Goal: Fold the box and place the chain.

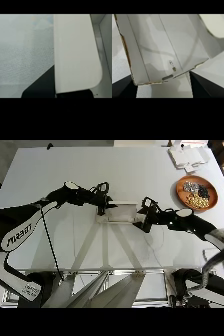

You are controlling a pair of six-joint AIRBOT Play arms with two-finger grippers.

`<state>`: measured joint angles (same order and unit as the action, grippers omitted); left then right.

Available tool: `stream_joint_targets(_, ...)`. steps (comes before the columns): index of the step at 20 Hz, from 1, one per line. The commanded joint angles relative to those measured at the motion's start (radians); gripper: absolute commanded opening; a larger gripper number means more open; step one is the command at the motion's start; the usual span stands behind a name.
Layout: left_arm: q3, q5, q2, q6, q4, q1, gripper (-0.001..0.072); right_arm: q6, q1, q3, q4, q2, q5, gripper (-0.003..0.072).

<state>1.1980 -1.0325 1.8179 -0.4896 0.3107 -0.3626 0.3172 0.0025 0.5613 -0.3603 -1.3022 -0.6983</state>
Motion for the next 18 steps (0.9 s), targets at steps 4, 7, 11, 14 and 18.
stream_joint_targets(4,0.000,0.000,0.001,0.000,0.000,-0.001,0.0016,-0.124,-0.006,0.098,-0.163,-0.073,-0.046,0.0667)
stream_joint_targets(7,0.000,0.000,0.001,0.000,0.000,-0.001,0.0016,-0.214,-0.006,0.111,-0.238,-0.073,-0.046,0.0667)
stream_joint_targets(11,0.000,0.000,0.001,0.000,0.000,0.000,0.0016,-0.163,-0.015,0.129,-0.254,-0.074,-0.109,0.0667)
stream_joint_targets(14,0.000,0.000,0.001,0.000,0.000,0.000,0.0016,-0.125,-0.062,0.156,-0.256,-0.076,-0.181,0.0667)
stream_joint_targets(18,0.000,0.000,0.001,0.000,0.000,-0.001,0.0016,-0.037,-0.111,0.174,-0.229,-0.084,-0.181,0.0667)
